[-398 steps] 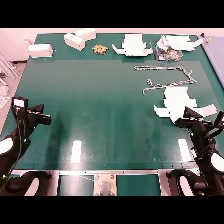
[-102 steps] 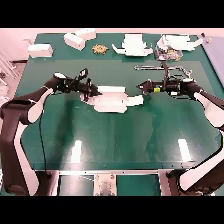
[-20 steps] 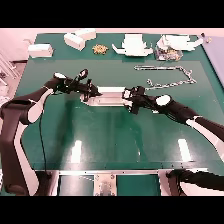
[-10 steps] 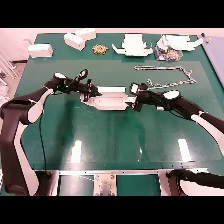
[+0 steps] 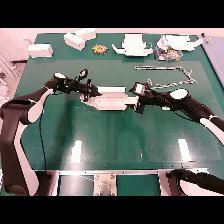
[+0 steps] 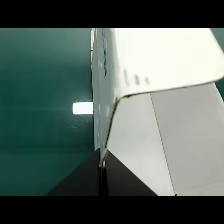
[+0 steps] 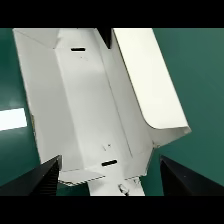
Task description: Fold the box and place the chain.
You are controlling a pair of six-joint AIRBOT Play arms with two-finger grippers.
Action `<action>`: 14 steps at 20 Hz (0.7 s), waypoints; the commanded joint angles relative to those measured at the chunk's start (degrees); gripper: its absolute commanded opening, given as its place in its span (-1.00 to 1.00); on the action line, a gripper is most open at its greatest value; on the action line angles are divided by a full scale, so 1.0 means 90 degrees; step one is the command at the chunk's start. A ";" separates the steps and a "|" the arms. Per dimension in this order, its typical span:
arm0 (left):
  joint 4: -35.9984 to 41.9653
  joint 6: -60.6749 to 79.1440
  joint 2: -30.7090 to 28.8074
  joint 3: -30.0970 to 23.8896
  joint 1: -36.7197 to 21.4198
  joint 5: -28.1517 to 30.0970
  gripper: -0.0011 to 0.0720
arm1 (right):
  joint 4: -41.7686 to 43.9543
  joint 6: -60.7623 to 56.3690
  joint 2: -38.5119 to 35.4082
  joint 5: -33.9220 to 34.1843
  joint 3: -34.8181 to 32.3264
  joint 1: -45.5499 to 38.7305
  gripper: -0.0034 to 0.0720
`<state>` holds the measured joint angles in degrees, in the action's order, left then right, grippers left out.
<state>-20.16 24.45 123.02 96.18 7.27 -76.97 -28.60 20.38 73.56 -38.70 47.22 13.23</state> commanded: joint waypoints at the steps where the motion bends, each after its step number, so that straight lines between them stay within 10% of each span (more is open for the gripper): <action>1: 0.0000 0.0002 0.0002 0.0007 0.0000 0.0002 -0.92 | -0.0503 -0.0420 -0.0090 -0.0148 -0.0148 0.0325 0.94; 14: 0.0000 0.0000 0.0002 0.0007 0.0000 -0.0002 -0.92 | -0.0165 -0.0369 0.0542 0.2314 -0.0607 0.1226 0.94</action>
<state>-20.16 24.45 123.02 96.18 7.27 -76.97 -32.12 15.81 76.53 -23.70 41.78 22.92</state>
